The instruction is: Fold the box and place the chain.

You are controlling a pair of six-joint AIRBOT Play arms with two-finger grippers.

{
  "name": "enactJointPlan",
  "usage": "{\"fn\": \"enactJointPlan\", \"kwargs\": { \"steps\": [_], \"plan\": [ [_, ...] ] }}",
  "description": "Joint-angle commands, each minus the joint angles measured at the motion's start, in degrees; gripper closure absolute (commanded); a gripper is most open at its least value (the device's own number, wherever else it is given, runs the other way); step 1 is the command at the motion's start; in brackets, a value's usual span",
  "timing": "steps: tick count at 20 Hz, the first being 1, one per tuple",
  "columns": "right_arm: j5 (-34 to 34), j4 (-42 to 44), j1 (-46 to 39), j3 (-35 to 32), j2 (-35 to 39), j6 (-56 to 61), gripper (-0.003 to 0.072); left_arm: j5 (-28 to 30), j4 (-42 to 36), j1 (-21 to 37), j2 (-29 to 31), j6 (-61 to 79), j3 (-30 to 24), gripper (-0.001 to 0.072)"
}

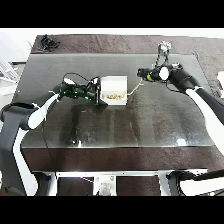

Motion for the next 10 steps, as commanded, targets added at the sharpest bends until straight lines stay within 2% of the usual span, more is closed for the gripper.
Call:
{"fn": "enactJointPlan", "kwargs": {
  "steps": [1,10],
  "plan": [
    [-0.5,-0.8,2.3,0.1,6.8,-2.7,0.0678,0.0,0.0,0.0,0.0,0.0,0.0,0.0357],
    [-0.5,-0.7,14.5,0.1,15.5,-6.7,0.0677,0.0,0.0,0.0,0.0,0.0,0.0,0.0357]
  ]
}}
